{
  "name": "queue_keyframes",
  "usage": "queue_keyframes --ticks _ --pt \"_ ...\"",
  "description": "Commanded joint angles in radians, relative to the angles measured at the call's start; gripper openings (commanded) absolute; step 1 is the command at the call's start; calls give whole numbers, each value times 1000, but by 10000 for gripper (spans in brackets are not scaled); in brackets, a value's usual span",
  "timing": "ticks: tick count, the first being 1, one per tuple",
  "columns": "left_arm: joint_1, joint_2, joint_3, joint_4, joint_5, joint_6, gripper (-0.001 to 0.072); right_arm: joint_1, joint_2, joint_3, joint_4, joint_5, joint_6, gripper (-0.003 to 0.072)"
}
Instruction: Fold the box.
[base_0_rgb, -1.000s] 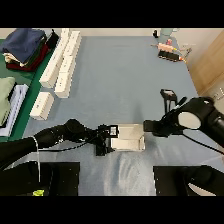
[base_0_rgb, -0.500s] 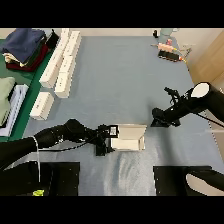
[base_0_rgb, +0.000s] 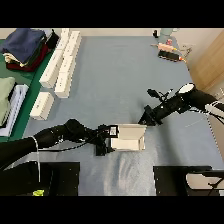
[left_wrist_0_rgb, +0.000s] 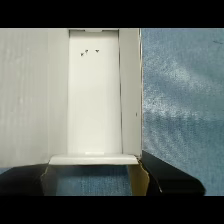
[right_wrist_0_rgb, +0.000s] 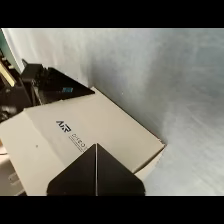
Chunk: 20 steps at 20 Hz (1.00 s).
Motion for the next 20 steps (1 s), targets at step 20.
queue_keyframes --ticks 20 --pt "0 -1 0 0 0 0 519 470 354 -111 -450 -406 -272 2"
